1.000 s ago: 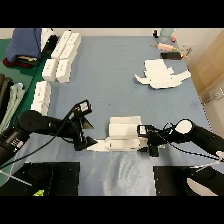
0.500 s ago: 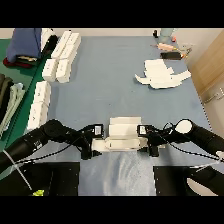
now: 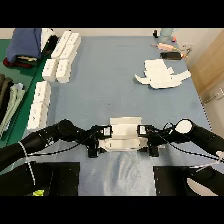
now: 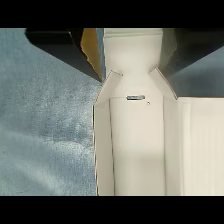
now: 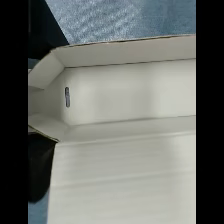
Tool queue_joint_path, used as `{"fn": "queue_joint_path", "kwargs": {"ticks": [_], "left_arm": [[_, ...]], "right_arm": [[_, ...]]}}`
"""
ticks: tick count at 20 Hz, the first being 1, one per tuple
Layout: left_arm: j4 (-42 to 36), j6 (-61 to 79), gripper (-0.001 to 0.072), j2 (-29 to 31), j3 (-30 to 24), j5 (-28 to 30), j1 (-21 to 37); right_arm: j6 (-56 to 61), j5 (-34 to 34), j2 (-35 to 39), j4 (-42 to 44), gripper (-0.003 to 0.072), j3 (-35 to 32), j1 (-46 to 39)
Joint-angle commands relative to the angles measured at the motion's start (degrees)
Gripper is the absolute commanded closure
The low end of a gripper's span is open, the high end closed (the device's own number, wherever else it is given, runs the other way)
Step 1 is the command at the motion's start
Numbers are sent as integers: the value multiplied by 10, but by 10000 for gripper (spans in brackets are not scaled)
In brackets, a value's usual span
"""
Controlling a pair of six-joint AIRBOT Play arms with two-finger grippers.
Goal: Fold the box.
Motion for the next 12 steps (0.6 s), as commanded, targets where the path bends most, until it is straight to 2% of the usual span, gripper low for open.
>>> {"fn": "queue_joint_path", "kwargs": {"ticks": [1, 2, 3, 4, 6, 12], "left_arm": [[-28, 2, 198, -9, 10, 12, -10], [-40, 2, 199, -9, 10, 15, -17], [-45, 2, 258, -10, 10, 19, -23], [-44, 2, 401, -10, 10, 25, -27], [-44, 2, 482, -10, 10, 40, -31], [-53, 4, 482, -11, 10, 61, -35]], "right_arm": [[0, 0, 0, 0, 159, 0, 0], [0, 0, 0, 0, 159, 0, 0], [0, 0, 0, 0, 159, 0, 0], [0, 0, 0, 0, 159, 0, 0], [0, 0, 0, 0, 159, 0, 0], [0, 0, 0, 0, 159, 0, 0]]}}
